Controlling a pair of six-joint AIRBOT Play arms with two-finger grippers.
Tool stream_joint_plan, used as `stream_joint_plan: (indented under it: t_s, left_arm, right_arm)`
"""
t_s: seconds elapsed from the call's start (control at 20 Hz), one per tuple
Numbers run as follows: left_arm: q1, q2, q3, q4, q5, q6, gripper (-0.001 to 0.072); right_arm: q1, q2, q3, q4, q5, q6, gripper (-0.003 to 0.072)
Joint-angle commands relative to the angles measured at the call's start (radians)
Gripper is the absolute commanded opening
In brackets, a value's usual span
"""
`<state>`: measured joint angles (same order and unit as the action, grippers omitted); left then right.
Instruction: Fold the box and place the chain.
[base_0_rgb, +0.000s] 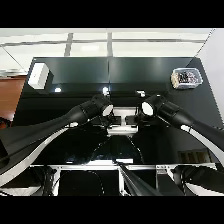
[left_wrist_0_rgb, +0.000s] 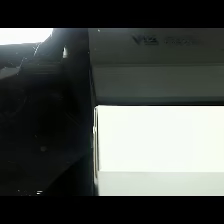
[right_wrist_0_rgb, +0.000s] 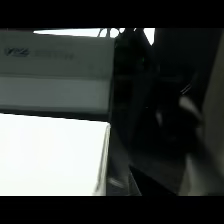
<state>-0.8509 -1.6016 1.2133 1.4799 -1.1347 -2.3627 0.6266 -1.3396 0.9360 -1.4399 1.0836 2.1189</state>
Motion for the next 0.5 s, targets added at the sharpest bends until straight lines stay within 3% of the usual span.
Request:
stream_joint_plan:
  t_s: [0.0, 0.2, 0.3, 0.45]
  left_arm:
    - [0.0, 0.0, 0.001, 0.0, 0.002, 0.0, 0.0027]
    - [0.0, 0.0, 0.0, 0.0, 0.001, 0.0, 0.0027]
    - [0.0, 0.0, 0.0, 0.0, 0.001, 0.0, 0.0027]
    - [0.0, 0.0, 0.001, 0.0, 0.001, 0.0, 0.0027]
  right_arm:
    - [-0.008, 0.096, 0.001, -0.08, 0.016, -0.079, 0.038]
    - [-0.057, 0.357, 0.001, -0.109, 0.013, -0.18, 0.0379]
    - [-0.104, 0.455, 0.0, -0.245, 0.0, -0.291, 0.0379]
    - [-0.227, 0.465, -0.012, -0.495, -0.066, -0.426, 0.0379]
